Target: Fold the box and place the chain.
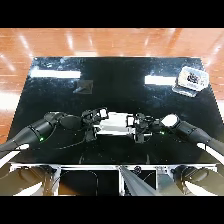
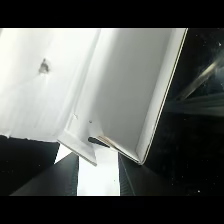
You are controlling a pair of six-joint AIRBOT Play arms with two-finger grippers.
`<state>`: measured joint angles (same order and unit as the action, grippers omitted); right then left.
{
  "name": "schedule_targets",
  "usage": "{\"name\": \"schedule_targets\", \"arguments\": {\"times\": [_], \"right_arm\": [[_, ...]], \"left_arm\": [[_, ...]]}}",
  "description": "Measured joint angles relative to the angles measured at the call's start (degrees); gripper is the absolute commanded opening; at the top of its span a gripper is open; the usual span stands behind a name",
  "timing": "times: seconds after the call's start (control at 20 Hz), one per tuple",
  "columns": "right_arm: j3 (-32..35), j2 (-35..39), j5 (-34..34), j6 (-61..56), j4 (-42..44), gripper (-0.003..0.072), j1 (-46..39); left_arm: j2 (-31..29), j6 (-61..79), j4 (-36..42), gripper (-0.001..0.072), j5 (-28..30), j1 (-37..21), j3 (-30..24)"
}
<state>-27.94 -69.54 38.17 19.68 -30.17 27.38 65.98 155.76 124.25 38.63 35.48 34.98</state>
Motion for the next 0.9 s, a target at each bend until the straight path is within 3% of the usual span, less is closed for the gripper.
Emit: {"name": "schedule_targets", "arguments": {"times": [0.55, 0.7, 0.9], "right_arm": [[0.0, 0.0, 0.2, 0.02, 0.07, 0.0603, 0.0], [0.0, 0.0, 0.04, 0.0, 0.11, 0.0603, 0.0], [0.0, 0.0, 0.02, -0.02, 0.13, 0.0603, 0.0]], "left_arm": [[0.35, 2.29, 3.02, 0.0367, 1.73, 0.04, 0.04], [0.35, 2.89, 3.08, 0.0418, 0.72, 0.09, 0.04], [0.37, 3.37, 2.86, 0.0415, -1.75, 1.07, 0.04]]}}
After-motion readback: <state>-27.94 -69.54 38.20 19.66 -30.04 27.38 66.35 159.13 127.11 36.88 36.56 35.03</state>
